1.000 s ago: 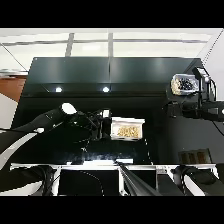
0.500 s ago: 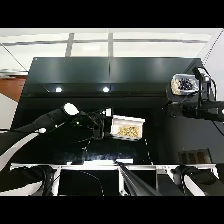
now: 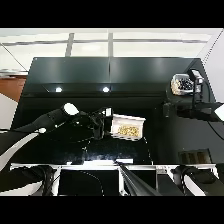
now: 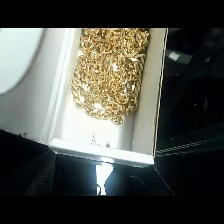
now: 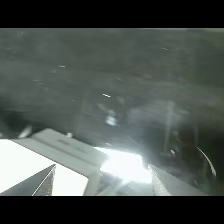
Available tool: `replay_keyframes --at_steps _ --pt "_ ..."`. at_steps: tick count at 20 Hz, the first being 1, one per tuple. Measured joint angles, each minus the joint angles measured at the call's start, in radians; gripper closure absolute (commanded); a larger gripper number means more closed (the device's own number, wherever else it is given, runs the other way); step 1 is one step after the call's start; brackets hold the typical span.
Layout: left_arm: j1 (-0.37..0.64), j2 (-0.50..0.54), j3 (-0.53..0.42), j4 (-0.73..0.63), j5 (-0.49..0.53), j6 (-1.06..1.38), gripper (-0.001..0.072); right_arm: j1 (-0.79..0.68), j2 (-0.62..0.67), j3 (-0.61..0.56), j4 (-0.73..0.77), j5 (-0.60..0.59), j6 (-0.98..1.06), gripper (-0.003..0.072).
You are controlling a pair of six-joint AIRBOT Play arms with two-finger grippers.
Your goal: Fold the box and place the chain.
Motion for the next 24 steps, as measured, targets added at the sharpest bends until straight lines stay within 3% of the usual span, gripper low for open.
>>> replay_keyframes --at_steps 5,12,17,24 --pt "0.0 0.0 0.0 0.0 0.0 0.0 0.0315 0.057 -0.101 -0.024 0.212 -0.065 -0.386 -0.0026" --pt "-0.03 0.0 0.001 0.033 0.008 -0.002 0.0314 0.153 -0.178 -0.029 0.234 -0.038 -0.771 -0.0018" --pt "-0.042 0.0 0.002 0.052 0.022 -0.019 0.0314 0.165 -0.173 -0.029 0.223 0.049 -0.903 -0.0018" --pt "-0.043 0.0 0.002 0.059 0.03 -0.026 0.0314 0.169 -0.163 -0.054 0.2 0.139 -0.929 -0.0017"
